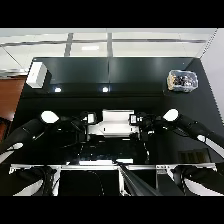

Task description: Fold the box and place the chain.

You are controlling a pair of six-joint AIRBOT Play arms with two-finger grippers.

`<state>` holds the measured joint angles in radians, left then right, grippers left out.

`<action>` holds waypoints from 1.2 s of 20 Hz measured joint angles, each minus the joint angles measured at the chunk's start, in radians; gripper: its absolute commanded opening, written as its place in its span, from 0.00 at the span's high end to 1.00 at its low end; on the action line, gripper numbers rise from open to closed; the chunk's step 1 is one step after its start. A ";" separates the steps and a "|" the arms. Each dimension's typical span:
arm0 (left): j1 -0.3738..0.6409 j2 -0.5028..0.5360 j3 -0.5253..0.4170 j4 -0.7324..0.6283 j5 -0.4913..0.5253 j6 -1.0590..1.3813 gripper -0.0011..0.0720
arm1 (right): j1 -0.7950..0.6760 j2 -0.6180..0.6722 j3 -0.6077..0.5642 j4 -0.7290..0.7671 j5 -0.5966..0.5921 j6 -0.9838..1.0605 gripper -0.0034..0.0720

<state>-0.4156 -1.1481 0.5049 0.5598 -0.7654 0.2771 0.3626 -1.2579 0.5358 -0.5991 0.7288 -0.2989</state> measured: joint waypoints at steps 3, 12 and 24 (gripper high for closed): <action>-0.017 -0.023 0.002 -0.016 0.029 0.020 0.64 | 0.000 0.000 0.000 0.000 0.000 0.000 0.66; -0.041 -0.066 0.011 -0.121 0.051 0.032 0.66 | 0.000 0.000 0.000 0.000 0.000 0.000 0.66; -0.127 -0.138 0.076 -0.159 0.094 -0.012 0.83 | 0.000 0.000 0.000 0.000 0.001 0.000 0.66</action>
